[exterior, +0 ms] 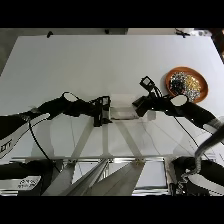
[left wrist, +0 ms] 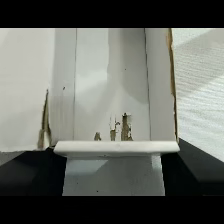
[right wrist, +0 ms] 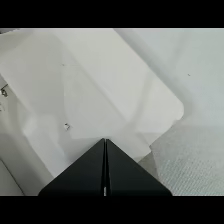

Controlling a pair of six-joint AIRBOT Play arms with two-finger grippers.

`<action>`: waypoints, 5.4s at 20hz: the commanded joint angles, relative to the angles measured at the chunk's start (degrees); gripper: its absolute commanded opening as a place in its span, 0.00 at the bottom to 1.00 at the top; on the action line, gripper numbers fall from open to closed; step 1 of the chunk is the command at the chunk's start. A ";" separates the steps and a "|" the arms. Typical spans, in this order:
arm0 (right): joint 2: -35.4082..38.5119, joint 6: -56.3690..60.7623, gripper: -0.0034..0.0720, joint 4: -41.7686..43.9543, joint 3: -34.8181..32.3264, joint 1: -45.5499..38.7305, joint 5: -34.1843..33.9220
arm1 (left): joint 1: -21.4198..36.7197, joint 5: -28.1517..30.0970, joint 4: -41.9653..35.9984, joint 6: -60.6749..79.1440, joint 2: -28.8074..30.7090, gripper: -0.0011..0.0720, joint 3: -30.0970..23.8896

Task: Fold the box and place the chain.

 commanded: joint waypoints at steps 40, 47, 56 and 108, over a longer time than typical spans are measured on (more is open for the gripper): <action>6.49 -21.31 0.43 -21.24 0.22 0.00 13.46 | 0.02 0.02 0.02 0.00 0.04 0.39 -0.02; 6.47 -21.35 0.33 -20.72 0.22 0.07 13.16 | 0.02 0.02 0.02 0.00 0.04 0.39 -0.02; 6.40 -21.38 0.33 -17.75 0.22 0.07 12.15 | 0.02 0.02 0.02 0.00 0.04 0.39 -0.02; 19.21 50.82 0.06 -31.89 0.26 -27.69 29.42 | 0.02 0.02 0.02 0.00 0.04 0.39 -0.02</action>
